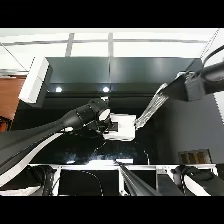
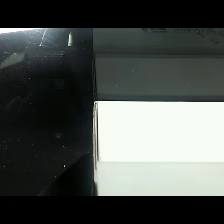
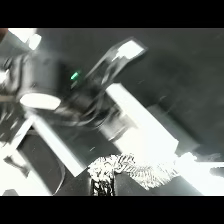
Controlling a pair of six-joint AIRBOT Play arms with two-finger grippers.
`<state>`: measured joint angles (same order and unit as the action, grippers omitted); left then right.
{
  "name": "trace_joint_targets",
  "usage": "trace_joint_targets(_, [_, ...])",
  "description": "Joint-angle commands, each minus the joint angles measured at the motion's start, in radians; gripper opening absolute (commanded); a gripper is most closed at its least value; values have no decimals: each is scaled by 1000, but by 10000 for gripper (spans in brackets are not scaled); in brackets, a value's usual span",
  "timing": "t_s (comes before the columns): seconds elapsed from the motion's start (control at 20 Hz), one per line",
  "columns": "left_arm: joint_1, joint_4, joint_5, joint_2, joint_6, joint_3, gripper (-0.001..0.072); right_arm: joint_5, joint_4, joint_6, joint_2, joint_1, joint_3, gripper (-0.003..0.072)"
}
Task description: Fold the box and place the chain.
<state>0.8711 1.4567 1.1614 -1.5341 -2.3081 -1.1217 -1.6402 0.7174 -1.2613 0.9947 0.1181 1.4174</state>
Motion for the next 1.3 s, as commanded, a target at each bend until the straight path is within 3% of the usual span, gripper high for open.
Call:
trace_joint_targets(0.0, [0, 0, 0, 0, 0, 0, 27, 43, -76, 21, -1, 73, -80, 4])
trace_joint_targets(0.2, [0, 0, 0, 0, 0, 0, 28, 224, -135, 28, 0, 134, -214, 5])
trace_joint_targets(0.5, [0, 1, 0, 0, 0, 0, 28, 383, -137, 27, 0, 171, -433, 7])
trace_joint_targets(0.9, [0, 0, 0, 0, 0, 0, 27, 399, -114, 27, 0, 197, -562, 7])
trace_joint_targets(1.1, [0, 0, 0, 0, 0, 0, 27, 488, -107, 26, 0, 242, -646, 17])
trace_joint_targets(1.2, [0, 0, 0, 0, 0, 0, 27, 496, -67, 23, 0, 231, -647, 398])
trace_joint_targets(1.25, [0, 0, 0, 0, 0, 0, 27, 466, -33, 23, 0, 200, -640, 396])
